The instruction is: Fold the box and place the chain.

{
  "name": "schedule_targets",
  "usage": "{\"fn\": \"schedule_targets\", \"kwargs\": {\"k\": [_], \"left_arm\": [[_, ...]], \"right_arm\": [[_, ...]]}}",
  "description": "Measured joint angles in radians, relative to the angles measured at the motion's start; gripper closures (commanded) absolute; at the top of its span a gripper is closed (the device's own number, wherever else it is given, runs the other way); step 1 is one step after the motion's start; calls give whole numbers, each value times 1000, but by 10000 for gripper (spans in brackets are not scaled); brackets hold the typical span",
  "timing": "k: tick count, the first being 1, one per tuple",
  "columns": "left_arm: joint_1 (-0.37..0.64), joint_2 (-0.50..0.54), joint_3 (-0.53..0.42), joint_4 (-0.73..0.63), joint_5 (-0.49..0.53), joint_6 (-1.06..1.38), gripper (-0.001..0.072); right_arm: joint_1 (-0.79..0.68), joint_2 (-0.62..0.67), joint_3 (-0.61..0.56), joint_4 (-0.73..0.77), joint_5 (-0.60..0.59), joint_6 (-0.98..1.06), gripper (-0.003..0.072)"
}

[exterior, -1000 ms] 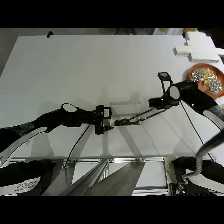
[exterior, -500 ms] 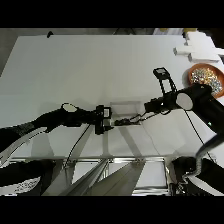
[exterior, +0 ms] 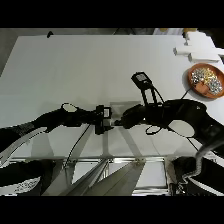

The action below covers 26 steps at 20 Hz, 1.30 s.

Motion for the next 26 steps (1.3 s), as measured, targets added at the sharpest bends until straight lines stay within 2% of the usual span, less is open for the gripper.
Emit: {"fn": "schedule_targets", "kwargs": {"k": [1, 3, 4, 9, 11, 17, 18, 21, 26], "left_arm": [[0, 0, 0, 0, 0, 0, 501], [0, 0, 0, 0, 0, 0, 501], [0, 0, 0, 0, 0, 0, 501], [0, 0, 0, 0, 0, 0, 501], [0, 0, 0, 0, 0, 0, 501], [0, 0, 0, 0, 0, 0, 501], [0, 0, 0, 0, 0, 0, 501], [0, 0, 0, 0, 0, 0, 501], [0, 0, 0, 0, 0, 0, 501]], "right_arm": [[10, -12, 0, 1, -9, 5, 667], [21, -40, 0, 2, -19, 16, 504], [25, -53, 0, 3, -19, 19, 486], [-13, -85, 52, 7, 40, -5, 495], [-74, -89, 109, 3, 92, -42, 670], [-338, -133, 191, -97, 200, -96, 669], [-380, -155, 193, -115, 220, -99, 655], [-464, -234, 180, -160, 255, -108, 341], [-513, -373, 166, -219, 260, -152, 345]]}}
